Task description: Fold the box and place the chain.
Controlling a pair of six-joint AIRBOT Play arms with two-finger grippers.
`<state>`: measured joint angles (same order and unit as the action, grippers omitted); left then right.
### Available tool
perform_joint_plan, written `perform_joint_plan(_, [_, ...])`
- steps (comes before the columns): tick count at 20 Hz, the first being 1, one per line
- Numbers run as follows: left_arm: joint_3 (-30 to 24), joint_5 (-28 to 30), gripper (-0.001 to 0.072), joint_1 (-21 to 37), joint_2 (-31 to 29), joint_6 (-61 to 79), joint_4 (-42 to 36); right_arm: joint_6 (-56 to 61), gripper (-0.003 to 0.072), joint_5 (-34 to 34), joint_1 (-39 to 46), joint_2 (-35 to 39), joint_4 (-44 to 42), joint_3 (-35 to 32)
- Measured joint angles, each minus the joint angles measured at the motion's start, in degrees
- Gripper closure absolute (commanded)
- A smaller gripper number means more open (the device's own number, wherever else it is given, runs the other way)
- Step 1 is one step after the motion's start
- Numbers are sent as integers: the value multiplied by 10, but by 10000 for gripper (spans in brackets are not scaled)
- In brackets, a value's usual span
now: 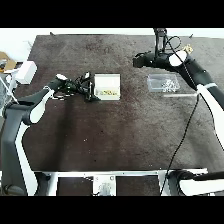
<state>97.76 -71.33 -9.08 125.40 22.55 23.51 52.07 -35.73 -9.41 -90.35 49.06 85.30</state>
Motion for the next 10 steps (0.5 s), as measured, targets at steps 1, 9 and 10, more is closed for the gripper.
perform_joint_plan(1, [0,0,364,0,0,0,0,-47,479,-27,16,-26,-52,19])
perform_joint_plan(9, [0,0,364,0,0,0,0,-271,479,-174,50,-204,-269,116])
perform_joint_plan(10, [0,0,363,0,0,0,0,-292,479,-181,47,-215,-276,120])
